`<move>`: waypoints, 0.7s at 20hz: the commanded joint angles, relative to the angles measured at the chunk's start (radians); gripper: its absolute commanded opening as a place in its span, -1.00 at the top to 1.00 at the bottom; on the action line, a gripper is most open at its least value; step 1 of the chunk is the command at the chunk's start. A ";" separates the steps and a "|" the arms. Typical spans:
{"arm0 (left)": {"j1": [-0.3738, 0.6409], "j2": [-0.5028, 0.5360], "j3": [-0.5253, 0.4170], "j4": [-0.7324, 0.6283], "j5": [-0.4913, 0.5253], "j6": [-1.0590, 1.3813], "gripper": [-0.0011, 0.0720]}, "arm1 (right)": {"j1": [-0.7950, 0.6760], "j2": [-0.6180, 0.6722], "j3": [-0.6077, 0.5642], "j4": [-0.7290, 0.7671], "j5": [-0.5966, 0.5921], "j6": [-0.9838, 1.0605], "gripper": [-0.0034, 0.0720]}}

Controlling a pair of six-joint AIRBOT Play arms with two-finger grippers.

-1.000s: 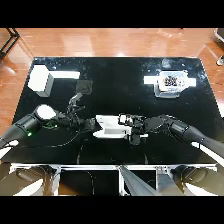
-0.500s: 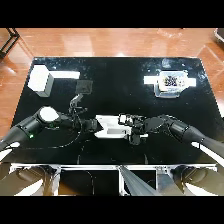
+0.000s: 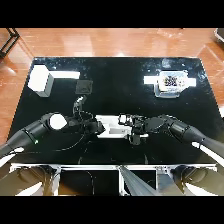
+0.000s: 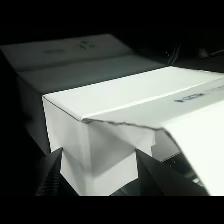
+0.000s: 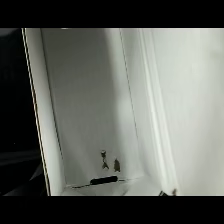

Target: Fold the box and place the chain.

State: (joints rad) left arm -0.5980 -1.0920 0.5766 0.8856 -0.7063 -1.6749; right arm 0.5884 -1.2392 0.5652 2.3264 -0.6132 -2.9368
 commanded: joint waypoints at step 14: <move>-0.101 -0.011 0.039 0.307 0.041 -0.335 -0.55 | 0.000 0.000 0.000 0.003 0.000 0.001 0.34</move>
State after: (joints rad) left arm -0.6621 -1.1034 0.5922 1.0264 -0.6483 -1.8511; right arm 0.5884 -1.2392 0.5652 2.3295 -0.6132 -2.9360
